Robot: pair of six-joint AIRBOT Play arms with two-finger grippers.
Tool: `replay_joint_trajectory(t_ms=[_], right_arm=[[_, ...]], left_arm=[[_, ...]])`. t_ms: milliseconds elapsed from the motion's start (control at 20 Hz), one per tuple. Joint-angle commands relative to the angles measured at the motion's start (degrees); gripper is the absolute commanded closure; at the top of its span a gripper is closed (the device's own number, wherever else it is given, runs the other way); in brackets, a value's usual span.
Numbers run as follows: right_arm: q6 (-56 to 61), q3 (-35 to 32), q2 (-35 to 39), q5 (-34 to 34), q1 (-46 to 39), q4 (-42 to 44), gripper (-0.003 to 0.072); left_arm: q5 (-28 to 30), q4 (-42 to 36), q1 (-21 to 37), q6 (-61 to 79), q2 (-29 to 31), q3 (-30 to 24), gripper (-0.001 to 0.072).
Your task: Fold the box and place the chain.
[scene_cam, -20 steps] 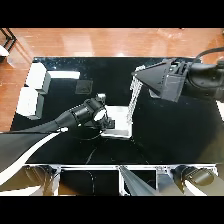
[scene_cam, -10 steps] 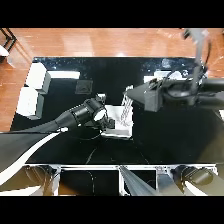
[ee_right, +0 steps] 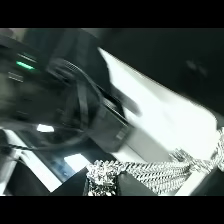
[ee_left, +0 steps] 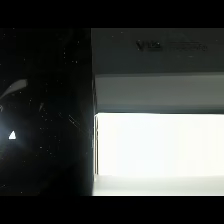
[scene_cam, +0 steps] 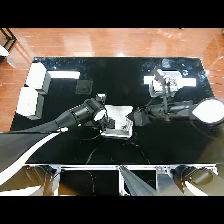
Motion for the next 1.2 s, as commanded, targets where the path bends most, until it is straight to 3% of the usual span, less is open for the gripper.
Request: replay_joint_trajectory(t_ms=[0, 250, 300, 350, 400, 600, 800, 900, 1150], right_arm=[[-0.37, -3.58, -3.26, -5.05, 1.62, -0.07, 0.0666], [-0.48, -3.61, -8.55, -6.34, 2.64, -0.07, 0.0665], [-0.46, -3.61, -8.57, -6.19, 2.62, -0.11, 0.0635], [-0.48, -3.61, -8.55, -5.49, 2.60, -0.17, 0.0325], [-0.70, -3.58, -8.52, -4.52, 2.38, -0.79, 0.0062], [-8.33, -3.56, -5.09, 6.05, -4.90, -2.73, 0.0041], [-16.31, -3.63, -0.26, 13.79, -16.76, -15.76, 0.0040], [-26.58, -4.70, -0.63, 11.74, -18.47, -20.06, -0.0024], [-58.93, -7.80, -8.83, 0.55, -14.29, -14.25, -0.0024]], left_arm=[[-0.02, 0.00, -0.04, 0.02, -0.02, 0.02, 0.0689], [-0.04, 0.02, -0.04, 0.02, -0.02, 0.02, 0.0689], [-0.04, 0.00, -0.04, 0.02, -0.02, 0.02, 0.0689], [-0.04, 0.00, -0.02, 0.02, -0.02, 0.02, 0.0689], [-0.04, 0.00, -0.04, 0.02, -0.02, 0.02, 0.0689], [-0.07, 0.00, -0.02, 0.02, -0.02, 0.02, 0.0689], [0.02, 0.02, -0.02, 0.02, -0.02, 0.02, 0.0689], [0.24, 0.00, -0.02, 0.00, -0.02, 0.02, 0.0690], [0.28, 0.02, -0.02, -0.39, -0.02, 0.02, 0.0689]])
